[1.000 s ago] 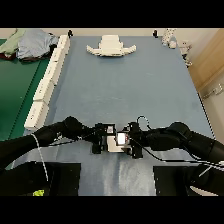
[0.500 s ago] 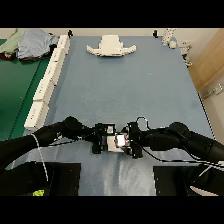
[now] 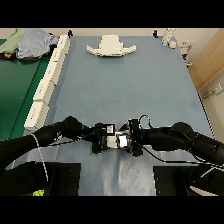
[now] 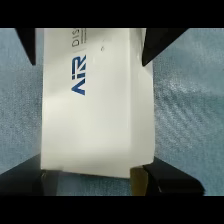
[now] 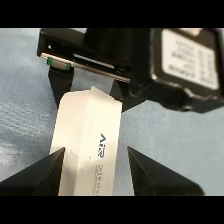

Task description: Fold the box.

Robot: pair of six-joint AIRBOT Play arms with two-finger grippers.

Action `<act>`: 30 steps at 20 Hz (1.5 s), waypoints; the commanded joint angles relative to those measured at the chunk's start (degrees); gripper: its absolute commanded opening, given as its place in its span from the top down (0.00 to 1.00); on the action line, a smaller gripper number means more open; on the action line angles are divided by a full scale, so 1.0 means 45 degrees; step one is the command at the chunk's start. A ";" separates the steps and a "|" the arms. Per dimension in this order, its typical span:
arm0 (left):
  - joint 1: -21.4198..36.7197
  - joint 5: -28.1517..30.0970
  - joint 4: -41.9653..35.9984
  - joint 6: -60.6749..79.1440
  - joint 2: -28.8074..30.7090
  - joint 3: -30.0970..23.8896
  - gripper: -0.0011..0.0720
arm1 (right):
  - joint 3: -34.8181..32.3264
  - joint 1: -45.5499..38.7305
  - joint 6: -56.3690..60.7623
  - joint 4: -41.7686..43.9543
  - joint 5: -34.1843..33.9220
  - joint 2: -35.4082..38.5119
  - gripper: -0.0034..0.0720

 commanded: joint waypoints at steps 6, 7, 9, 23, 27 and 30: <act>-0.0010 -0.0015 0.0000 0.0010 -0.0005 0.0015 0.37 | 0.0010 -0.0005 -0.0015 -0.0675 0.0806 0.0189 0.28; -0.0010 -0.0015 0.0000 0.0010 -0.0005 0.0015 0.37 | 0.0010 -0.0005 -0.0010 -0.0680 0.0840 0.0189 0.28; -0.0010 -0.0015 0.0000 0.0010 -0.0005 0.0015 0.37 | 0.0010 -0.0005 -0.0010 -0.0675 0.0816 0.0185 0.28; -0.0010 -0.0015 0.0000 0.0010 -0.0005 0.0015 0.37 | -0.0019 0.0078 -0.0010 0.0141 -0.0330 -0.0311 0.28; -0.0010 -0.0015 0.0000 0.0010 -0.0005 0.0015 0.37 | -0.0015 0.0078 -0.0010 0.0194 -0.0379 -0.0311 0.28; -0.0010 -0.0010 0.0000 0.0010 -0.0005 0.0015 0.37 | -0.0010 0.0078 -0.0010 0.0563 -0.0359 -0.0155 0.28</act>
